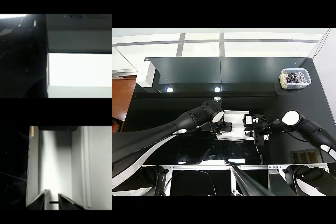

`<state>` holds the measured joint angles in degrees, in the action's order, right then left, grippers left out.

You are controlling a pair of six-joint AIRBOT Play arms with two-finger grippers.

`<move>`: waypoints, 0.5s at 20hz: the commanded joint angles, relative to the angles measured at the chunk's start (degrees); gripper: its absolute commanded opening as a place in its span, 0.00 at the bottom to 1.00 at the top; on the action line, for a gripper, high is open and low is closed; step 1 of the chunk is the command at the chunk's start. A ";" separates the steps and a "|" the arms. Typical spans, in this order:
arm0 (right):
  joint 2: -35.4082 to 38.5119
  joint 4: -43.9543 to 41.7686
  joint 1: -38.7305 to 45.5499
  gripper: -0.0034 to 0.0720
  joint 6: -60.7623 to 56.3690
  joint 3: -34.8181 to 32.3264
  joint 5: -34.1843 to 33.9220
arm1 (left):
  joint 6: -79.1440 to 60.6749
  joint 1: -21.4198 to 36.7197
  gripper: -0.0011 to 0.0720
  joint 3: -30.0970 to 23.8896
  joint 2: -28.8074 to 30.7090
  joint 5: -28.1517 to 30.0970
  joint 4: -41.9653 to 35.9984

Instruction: Fold the box and place the chain.

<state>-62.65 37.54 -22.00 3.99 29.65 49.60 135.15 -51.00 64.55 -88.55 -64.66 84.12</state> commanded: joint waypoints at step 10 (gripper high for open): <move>-2.05 -2.95 -0.48 0.17 -0.76 -0.02 -1.31 | 0.09 0.00 0.05 0.04 0.02 0.28 -0.20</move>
<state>-64.64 34.59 -22.46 3.25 29.61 48.47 135.31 -51.00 64.55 -88.55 -64.10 83.88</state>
